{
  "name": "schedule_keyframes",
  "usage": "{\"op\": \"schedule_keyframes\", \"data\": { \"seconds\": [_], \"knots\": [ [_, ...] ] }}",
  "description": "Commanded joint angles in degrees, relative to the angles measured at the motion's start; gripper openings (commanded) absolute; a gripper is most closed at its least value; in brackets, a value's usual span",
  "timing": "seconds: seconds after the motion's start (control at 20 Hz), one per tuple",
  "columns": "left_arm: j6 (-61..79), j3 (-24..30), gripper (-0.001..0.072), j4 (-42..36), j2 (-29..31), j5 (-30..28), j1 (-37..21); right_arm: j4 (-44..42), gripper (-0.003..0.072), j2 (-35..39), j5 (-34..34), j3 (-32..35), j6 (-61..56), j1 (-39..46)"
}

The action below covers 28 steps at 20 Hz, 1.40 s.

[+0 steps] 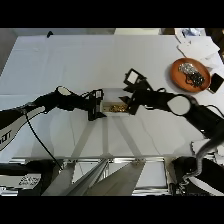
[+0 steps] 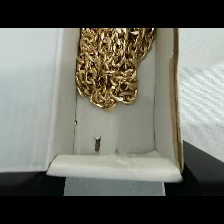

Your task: Fold the box and place the chain.

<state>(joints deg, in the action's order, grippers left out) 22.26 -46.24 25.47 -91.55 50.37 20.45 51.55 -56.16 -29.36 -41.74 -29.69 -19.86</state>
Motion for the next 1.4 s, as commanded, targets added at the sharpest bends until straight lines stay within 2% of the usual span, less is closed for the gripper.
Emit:
{"op": "schedule_keyframes", "data": {
  "seconds": [0.0, 0.15, 0.3, 0.4, 0.85, 0.9, 1.1, 1.35],
  "knots": [
    [0.0, 0.0, 0.0255, 0.0, 0.0, 0.0, 0.0, 3.6, 0.0441, 6.4, -5.2, 4.7, 0.0, 6.5],
    [0.0, 0.0, 0.0255, 0.0, 0.0, 0.0, 0.0, 3.8, 0.0446, 7.3, -6.6, 11.3, 0.3, 12.2],
    [0.0, 0.0, 0.0255, 0.0, 0.0, 0.0, 0.0, 3.6, 0.0452, 5.2, -7.0, 15.9, 8.8, 14.5],
    [0.0, 0.0, 0.0255, 0.0, 0.0, 0.0, 0.0, 1.4, 0.0460, 2.9, -7.5, 16.1, 15.1, 14.5],
    [0.0, 0.0, 0.0255, 0.0, 0.0, 0.0, 0.0, -26.3, 0.0453, -7.9, -8.4, 16.1, 50.2, 14.5],
    [0.0, 0.0, 0.0255, 0.0, 0.0, 0.0, 0.0, -28.6, 0.0430, -8.5, -9.3, 16.1, 53.3, 14.5],
    [0.0, 0.0, 0.0255, 0.0, 0.0, 0.0, 0.0, -35.5, 0.0428, -10.2, -10.5, 16.1, 58.9, 14.4],
    [0.0, 0.0, 0.0255, 0.0, 0.0, 0.0, 0.0, -37.1, 0.0397, -12.7, -11.9, 16.1, 60.8, 14.4]
  ]
}}
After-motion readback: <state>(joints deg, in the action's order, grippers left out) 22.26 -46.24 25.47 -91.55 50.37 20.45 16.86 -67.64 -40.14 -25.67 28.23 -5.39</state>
